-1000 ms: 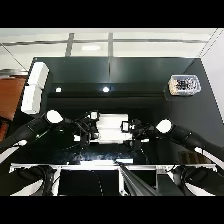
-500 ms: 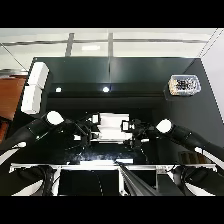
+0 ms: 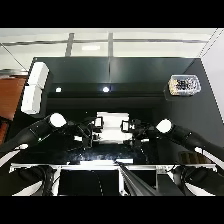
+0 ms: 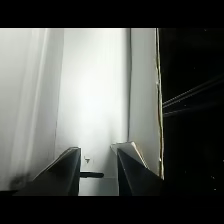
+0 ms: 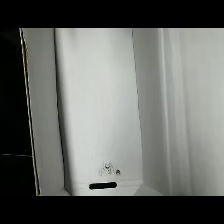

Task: Fold the box and place the chain.

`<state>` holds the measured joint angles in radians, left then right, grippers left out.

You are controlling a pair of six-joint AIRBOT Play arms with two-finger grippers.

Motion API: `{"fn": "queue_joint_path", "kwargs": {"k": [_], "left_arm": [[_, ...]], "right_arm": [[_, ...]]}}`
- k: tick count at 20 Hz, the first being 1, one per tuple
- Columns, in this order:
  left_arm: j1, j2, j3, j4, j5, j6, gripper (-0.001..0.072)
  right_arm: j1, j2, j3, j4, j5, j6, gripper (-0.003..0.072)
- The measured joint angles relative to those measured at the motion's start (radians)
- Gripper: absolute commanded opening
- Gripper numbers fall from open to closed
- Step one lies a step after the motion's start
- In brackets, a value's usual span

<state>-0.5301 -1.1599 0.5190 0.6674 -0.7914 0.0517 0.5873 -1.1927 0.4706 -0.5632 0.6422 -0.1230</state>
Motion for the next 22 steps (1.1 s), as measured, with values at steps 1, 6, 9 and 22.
{"fn": "queue_joint_path", "kwargs": {"k": [1, 6, 9, 22], "left_arm": [[0.000, 0.000, -0.001, 0.002, -0.001, 0.000, 0.0465], [-0.001, 0.000, -0.001, 0.010, -0.013, -0.005, 0.0361], [-0.001, 0.000, -0.001, 0.009, -0.015, -0.006, 0.0344], [0.151, 0.250, 0.000, 0.394, -0.067, -0.664, 0.0031]], "right_arm": [[0.000, 0.000, 0.000, 0.000, 0.000, 0.000, 0.0470], [0.000, 0.000, 0.000, -0.001, 0.002, -0.002, 0.0470], [0.000, 0.000, 0.000, -0.001, 0.002, -0.002, 0.0470], [0.000, 0.000, 0.000, 0.002, -0.002, 0.002, 0.0470]]}}
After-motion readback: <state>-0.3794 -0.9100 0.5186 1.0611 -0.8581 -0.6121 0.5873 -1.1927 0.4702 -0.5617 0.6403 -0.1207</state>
